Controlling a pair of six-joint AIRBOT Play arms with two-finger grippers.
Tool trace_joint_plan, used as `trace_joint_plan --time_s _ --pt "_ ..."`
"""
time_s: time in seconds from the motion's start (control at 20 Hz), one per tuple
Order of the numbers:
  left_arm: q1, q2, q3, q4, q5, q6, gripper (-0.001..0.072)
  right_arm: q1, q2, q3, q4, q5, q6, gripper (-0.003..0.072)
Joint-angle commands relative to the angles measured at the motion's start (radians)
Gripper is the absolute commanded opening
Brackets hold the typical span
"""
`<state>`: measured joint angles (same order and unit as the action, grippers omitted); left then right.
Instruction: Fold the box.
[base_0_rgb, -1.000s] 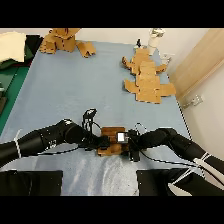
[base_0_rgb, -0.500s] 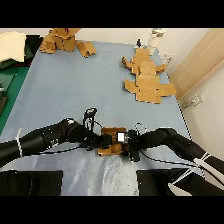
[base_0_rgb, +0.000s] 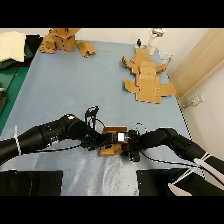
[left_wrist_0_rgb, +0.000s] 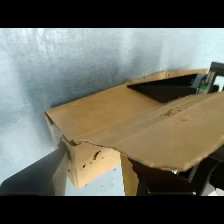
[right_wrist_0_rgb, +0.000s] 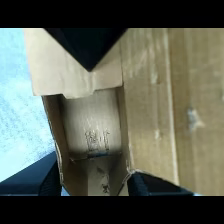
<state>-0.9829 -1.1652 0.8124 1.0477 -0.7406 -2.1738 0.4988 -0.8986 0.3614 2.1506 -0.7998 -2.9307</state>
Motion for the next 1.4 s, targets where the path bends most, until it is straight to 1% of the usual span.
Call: trace_joint_plan --time_s 0.0,0.25,0.55,0.7,0.9,1.05,1.2,1.35 --pt "0.001 0.001 0.009 0.001 -0.038 0.0 0.051 0.001 0.0 0.001 0.0 0.002 -0.002 0.044" --pt "0.055 0.002 0.009 0.008 -0.163 0.0 0.051 0.001 0.0 0.001 0.0 0.002 -0.002 0.044" --pt "0.067 0.034 0.021 0.013 -0.166 0.004 0.051 0.001 0.0 0.001 0.0 0.002 -0.002 0.044" --pt "0.068 0.029 0.021 0.05 -0.193 0.0 0.051 0.001 0.0 0.001 0.0 0.002 -0.002 0.044" --pt "0.048 -0.004 0.021 0.054 -0.175 -0.013 0.051 0.001 0.0 0.001 0.0 0.002 -0.002 0.044" --pt "0.013 -0.026 0.022 0.098 -0.167 -0.071 0.051 0.001 0.0 0.001 0.0 0.002 -0.002 0.044" --pt "-0.022 -0.027 0.022 0.101 -0.118 -0.096 0.051 0.001 0.0 0.001 0.0 0.002 -0.002 0.044" --pt "-0.027 -0.026 0.022 0.101 -0.114 -0.098 0.051 0.001 0.0 0.001 0.0 0.002 -0.002 0.044"
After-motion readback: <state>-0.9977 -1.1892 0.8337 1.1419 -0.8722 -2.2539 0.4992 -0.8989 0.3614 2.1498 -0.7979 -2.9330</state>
